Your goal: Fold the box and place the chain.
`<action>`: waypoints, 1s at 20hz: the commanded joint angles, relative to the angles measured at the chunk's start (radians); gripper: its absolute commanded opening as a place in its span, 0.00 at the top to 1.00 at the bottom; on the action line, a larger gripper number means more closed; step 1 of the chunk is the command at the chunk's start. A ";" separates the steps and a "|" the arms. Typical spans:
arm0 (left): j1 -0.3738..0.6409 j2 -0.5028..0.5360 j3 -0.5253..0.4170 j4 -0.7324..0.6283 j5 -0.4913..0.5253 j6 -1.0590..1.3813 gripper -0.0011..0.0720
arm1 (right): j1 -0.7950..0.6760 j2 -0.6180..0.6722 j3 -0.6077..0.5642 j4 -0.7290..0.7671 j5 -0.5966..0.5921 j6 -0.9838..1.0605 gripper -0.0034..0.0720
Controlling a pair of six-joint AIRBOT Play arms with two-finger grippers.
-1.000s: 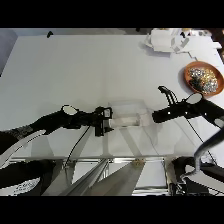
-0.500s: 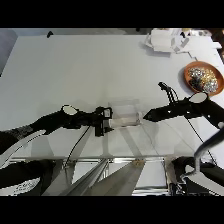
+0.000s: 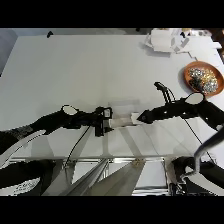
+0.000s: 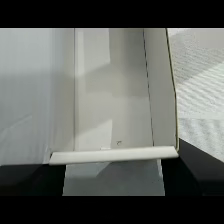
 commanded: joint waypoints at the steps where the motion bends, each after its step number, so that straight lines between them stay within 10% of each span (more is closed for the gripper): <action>1: 0.000 0.000 0.000 0.000 0.000 0.000 0.80 | 0.099 0.000 0.028 -0.105 -0.118 0.166 0.14; 20: 0.000 0.000 0.000 0.000 0.000 0.000 0.80 | 0.449 -0.068 0.165 -0.690 -0.144 0.890 0.39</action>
